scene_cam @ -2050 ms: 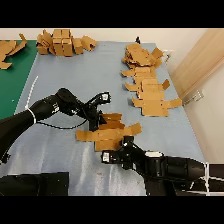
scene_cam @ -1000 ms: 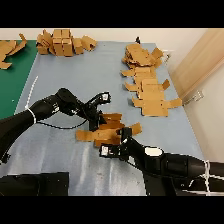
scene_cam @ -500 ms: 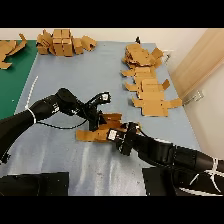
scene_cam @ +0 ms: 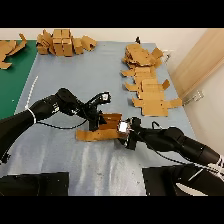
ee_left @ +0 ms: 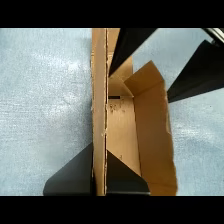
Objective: Fold the box.
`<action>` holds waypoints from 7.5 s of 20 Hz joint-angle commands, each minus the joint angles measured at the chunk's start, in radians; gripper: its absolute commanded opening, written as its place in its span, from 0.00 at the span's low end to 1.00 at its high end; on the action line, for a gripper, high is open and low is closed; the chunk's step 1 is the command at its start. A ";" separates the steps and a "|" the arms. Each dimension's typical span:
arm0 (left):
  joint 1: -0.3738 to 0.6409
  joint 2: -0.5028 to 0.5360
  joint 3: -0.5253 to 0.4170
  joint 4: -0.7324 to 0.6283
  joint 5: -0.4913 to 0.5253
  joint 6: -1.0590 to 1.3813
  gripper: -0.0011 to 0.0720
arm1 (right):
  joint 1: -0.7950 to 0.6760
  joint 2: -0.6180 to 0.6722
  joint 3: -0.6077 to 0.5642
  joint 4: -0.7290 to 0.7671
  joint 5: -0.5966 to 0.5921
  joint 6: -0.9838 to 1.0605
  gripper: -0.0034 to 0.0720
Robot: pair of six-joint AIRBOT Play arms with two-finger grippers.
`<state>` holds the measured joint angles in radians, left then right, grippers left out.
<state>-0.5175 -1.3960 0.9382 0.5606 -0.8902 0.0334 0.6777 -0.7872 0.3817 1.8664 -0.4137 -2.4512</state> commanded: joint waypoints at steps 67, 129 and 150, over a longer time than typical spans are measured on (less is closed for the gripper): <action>0.000 0.000 0.001 0.000 0.000 0.000 0.03 | -0.197 -0.444 0.254 0.314 -0.302 -0.557 0.98; 0.006 0.005 0.002 -0.027 0.005 -0.035 0.67 | -0.198 -0.411 0.257 0.295 -0.330 -0.552 0.68; -0.052 0.142 0.001 0.266 -0.514 -1.107 0.03 | -0.198 -0.411 0.257 0.290 -0.328 -0.552 0.71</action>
<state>-0.5102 -1.2549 0.9390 0.8829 -1.3190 -0.8600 0.4801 -1.1988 0.6380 2.1609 -0.7429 -3.0028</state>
